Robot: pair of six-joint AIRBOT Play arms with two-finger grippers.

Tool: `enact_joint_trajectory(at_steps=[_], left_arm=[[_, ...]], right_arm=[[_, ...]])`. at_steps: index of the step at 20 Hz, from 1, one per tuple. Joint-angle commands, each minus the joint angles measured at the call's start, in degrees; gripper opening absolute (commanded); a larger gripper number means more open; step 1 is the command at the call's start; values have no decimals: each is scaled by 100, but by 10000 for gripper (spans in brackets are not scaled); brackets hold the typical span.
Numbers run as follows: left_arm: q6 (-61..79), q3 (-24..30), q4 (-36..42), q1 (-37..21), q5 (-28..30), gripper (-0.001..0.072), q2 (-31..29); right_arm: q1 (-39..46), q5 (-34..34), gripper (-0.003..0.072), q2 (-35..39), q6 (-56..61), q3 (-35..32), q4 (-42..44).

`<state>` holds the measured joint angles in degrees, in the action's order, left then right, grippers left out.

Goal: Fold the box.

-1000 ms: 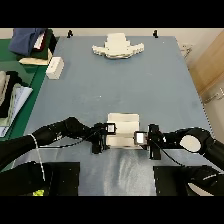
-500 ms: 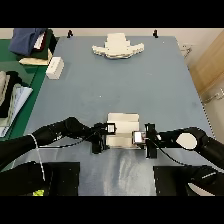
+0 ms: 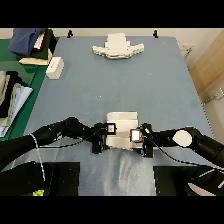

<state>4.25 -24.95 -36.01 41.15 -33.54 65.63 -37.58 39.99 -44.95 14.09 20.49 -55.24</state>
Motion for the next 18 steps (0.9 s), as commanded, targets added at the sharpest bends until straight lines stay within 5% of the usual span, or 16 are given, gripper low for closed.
enact_joint_trajectory(at_steps=[1, 2, 4, 6, 13, 18], left_arm=[[-2, 0, 2, -4, 2, 412, 2], [-2, 0, 2, -4, 2, 412, 2], [-2, 0, 0, -4, 4, 412, 2], [-2, 0, 2, -4, 2, 412, 2], [-2, 0, 2, -4, 2, 412, 2], [-2, 0, 2, -4, 2, 412, 2]], right_arm=[[-4, 46, 710, -31, 48, -2, 11], [0, 151, 665, -2, 190, -2, -9], [0, 505, 241, 164, 831, 28, -479], [0, 1003, 43, 446, 2752, 214, -1515], [761, 3484, 2, 1386, 9431, 815, -5154], [2752, 2876, 2, 715, 9088, 341, -2767]])
